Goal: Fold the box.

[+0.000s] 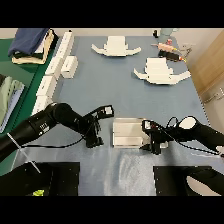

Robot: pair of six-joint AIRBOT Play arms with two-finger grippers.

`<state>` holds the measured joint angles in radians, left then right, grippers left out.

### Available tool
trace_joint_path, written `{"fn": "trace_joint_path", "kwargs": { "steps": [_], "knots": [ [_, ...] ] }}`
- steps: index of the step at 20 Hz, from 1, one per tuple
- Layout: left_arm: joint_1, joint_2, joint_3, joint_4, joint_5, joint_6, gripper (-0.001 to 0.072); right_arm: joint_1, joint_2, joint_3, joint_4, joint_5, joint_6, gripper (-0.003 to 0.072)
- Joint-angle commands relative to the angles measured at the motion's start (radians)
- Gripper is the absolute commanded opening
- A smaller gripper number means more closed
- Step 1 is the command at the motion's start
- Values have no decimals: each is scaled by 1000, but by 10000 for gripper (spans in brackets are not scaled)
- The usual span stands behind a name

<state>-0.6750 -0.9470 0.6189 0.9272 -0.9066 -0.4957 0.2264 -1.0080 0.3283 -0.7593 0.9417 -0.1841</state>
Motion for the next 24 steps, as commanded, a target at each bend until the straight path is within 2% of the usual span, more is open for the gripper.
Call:
{"fn": "trace_joint_path", "kwargs": {
  "steps": [1,3,5,11,24],
  "knots": [
    [26,9,-133,-217,200,427,692,0,-1,1,0,0,0,518],
    [26,6,-197,-377,273,590,692,0,-1,1,0,0,0,518],
    [26,-6,-235,-492,276,706,692,0,-1,1,0,0,0,518],
    [26,-111,-240,-700,313,876,692,0,-1,1,0,0,0,518],
    [-40,-165,-213,-698,339,913,692,0,-1,1,0,0,0,518]
  ]
}}
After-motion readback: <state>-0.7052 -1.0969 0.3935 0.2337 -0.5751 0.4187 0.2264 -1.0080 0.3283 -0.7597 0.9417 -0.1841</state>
